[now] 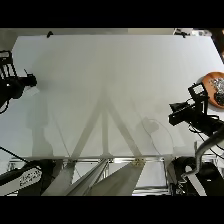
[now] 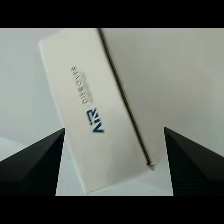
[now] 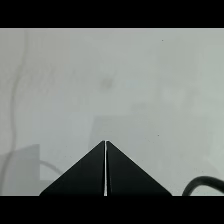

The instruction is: Fold the box and place the chain.

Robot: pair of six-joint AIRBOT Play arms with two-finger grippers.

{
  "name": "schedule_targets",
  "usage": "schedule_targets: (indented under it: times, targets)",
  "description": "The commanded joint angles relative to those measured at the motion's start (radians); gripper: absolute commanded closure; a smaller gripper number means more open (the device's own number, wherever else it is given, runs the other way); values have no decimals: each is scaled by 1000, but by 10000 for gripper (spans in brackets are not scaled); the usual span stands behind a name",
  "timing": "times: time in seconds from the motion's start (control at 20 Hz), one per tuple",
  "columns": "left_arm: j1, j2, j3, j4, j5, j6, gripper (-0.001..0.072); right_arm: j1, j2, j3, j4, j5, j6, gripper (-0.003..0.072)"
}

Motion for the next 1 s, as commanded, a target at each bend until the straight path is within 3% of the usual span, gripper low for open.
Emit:
schedule_targets:
  times: [0.0, 0.2, 0.4, 0.7, 0.95]
  targets:
    - [-48, 32, -3, -59, 32, 38, 4, 0, 1, 0, 0, 3, 0, 672]
    - [-126, 32, -34, -409, 68, 242, 10, 0, 1, 0, 0, 3, 0, 672]
    - [-323, 33, -34, -613, 108, 338, 11, 0, 1, 0, 0, 3, 0, 673]
    - [-601, 33, -34, -641, 132, 338, 11, 0, 1, 0, 0, 3, 0, 673]
    - [-724, 33, -34, -641, 132, 338, 11, 0, 1, 0, 0, 3, 0, 673]
